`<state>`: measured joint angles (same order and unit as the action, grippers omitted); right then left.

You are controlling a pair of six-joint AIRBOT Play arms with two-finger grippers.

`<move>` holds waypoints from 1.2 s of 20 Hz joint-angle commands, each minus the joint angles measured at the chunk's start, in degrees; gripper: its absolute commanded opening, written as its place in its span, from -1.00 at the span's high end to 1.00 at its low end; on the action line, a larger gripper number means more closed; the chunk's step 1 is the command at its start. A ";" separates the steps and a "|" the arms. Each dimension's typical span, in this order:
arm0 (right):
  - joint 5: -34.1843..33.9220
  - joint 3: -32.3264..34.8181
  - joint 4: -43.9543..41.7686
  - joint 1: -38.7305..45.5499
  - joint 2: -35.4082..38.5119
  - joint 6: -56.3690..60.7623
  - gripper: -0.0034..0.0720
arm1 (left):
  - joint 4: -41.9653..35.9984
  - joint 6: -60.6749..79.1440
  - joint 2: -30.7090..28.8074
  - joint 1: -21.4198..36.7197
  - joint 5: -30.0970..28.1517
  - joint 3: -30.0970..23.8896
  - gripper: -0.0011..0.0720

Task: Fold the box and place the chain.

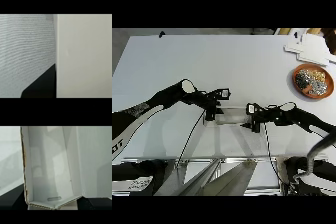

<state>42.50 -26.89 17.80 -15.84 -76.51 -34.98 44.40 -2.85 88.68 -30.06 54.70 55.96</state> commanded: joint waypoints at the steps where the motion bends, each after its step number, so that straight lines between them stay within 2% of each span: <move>1: -0.09 -0.02 -0.02 0.00 -0.04 -0.02 0.12 | 0.00 0.02 0.04 -0.04 -0.02 -0.02 0.95; 9: -0.09 -0.02 -0.02 0.02 -0.04 -0.02 0.12 | -0.17 0.02 0.04 -0.04 0.04 -0.02 0.95; 14: -0.09 -0.02 -0.02 0.02 -0.04 -0.02 0.12 | -0.13 0.07 -0.09 -0.04 3.43 -0.02 0.91; 15: -0.09 -0.02 -0.02 0.02 -0.04 -0.02 0.12 | -0.07 0.04 -0.35 -0.02 4.09 -0.02 0.67; 17: -0.07 -0.02 -0.02 0.02 -0.04 -0.02 0.12 | -0.07 -0.09 -1.11 0.04 4.09 -0.02 -0.30; 18: -0.07 0.00 -0.02 0.02 -0.04 -0.02 0.12 | 0.04 -0.11 -1.60 0.09 3.43 -0.02 -0.68; 19: -0.07 -0.02 -0.02 0.02 -0.04 -0.02 0.12 | 0.28 -0.15 -2.08 0.13 2.75 -0.02 -0.81; 22: -0.04 0.00 -0.02 0.02 -0.04 -0.02 0.12 | 0.70 -0.50 -3.67 1.14 2.82 -0.02 -0.81; 24: -0.04 -0.02 0.00 0.02 -0.04 -0.02 0.12 | 3.39 -6.25 -5.11 2.49 3.21 -0.02 -0.77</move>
<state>41.95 -26.92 17.56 -15.81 -76.55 -34.87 45.36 -4.54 85.17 -28.77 57.67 55.92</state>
